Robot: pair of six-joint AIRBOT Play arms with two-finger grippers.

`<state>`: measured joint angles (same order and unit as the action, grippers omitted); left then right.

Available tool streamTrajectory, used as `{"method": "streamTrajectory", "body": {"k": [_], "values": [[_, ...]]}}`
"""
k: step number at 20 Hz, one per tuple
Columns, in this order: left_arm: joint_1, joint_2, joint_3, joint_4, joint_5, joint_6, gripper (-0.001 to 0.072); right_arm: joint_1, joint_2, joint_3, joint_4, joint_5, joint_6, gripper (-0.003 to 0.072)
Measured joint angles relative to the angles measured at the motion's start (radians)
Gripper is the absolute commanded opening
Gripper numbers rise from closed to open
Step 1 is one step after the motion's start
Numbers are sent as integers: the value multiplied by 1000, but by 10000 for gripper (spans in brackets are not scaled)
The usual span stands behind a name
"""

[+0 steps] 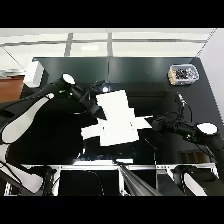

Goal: Fold the box and place the chain.

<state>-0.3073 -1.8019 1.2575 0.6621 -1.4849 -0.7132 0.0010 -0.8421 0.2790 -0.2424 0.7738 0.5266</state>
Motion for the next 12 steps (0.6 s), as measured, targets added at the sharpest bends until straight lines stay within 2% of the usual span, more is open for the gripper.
{"method": "streamTrajectory", "body": {"k": [2,3,5,6,8,10,11,12], "values": [[-13,-17,13,23,-14,3,252,0,0,0,-1,0,0,16],[-17,-23,18,30,-15,6,151,0,0,0,-1,1,0,16],[-22,-30,23,36,-18,15,138,0,0,0,-2,1,0,16],[-23,-32,24,33,-20,24,106,0,0,0,-3,2,0,16],[-22,-35,26,6,-30,45,102,0,0,0,-17,2,0,17],[-19,-37,27,-21,-37,60,25,0,0,0,-32,4,0,20],[-17,-38,27,-32,-41,66,25,0,0,0,-35,5,1,158],[-16,-38,28,-42,-43,69,24,0,0,0,-42,8,1,470]]}}
